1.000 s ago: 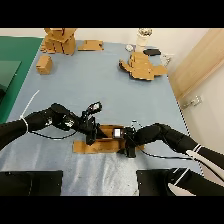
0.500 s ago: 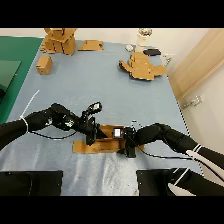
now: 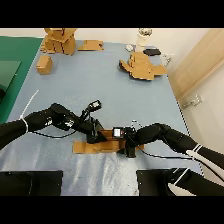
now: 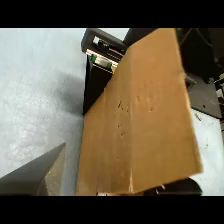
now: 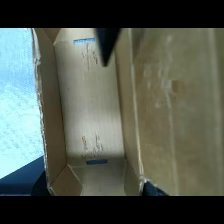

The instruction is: Fold the box.

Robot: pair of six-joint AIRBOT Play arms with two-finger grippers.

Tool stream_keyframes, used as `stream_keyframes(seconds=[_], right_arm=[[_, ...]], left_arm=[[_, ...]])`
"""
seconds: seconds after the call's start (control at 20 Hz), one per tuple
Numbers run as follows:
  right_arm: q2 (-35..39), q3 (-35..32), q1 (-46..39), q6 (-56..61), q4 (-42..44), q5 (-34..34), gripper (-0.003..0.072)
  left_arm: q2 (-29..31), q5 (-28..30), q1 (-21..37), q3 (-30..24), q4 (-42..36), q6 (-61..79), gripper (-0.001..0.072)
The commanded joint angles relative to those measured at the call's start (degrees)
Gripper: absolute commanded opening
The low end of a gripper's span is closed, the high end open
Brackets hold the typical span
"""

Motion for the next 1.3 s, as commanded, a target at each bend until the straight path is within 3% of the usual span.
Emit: stream_keyframes(seconds=[0.0, 0.15, 0.35, 0.4, 0.45, 0.6, 0.7, 0.8, 0.95, 1.25], right_arm=[[-0.02, -0.04, 0.07, 0.00, 0.00, 0.02, 0.0597], [-0.02, -0.04, 0.07, 0.00, 0.00, -0.09, 0.0597], [-0.02, -0.04, 0.04, 0.00, 0.00, -0.11, 0.0598], [-0.02, -0.04, 0.04, 0.00, 0.00, -0.11, 0.0599], [-0.02, -0.04, 0.04, 0.00, -0.02, -0.11, 0.0599], [-0.02, -0.04, 0.04, 0.00, -0.02, -0.11, 0.0599], [-0.02, -0.04, 0.02, 0.00, -0.04, -0.09, 0.0599], [-0.02, -0.04, 0.02, 0.00, -0.11, -0.09, 0.0599], [-0.02, -0.04, 0.02, 0.00, -0.22, -0.09, 0.0599], [-0.02, -0.04, 0.02, 0.00, -0.22, -0.09, 0.0599]], left_arm=[[1.36, 1.29, 0.96, 0.09, 4.70, -7.58, 0.0551], [6.32, 0.15, 4.02, 0.11, 14.12, -19.08, 0.0552], [15.15, -8.46, 6.29, 0.11, 26.45, -38.10, 0.0523], [16.44, -11.47, 6.10, 0.11, 27.65, -44.65, 0.0338], [17.09, -15.78, 5.70, 0.11, 27.78, -50.45, 0.0002], [17.18, -19.15, 0.39, -0.39, 26.82, -70.55, 0.0012], [17.16, -12.76, -5.60, -0.61, 21.44, -72.76, 0.0013], [17.00, -1.81, -9.44, -0.48, 14.64, -72.65, 0.0013], [16.70, 7.85, -7.93, 0.79, 12.96, -72.08, 0.0013], [13.33, 12.85, -4.52, 2.54, 12.83, -72.04, 0.0013]])
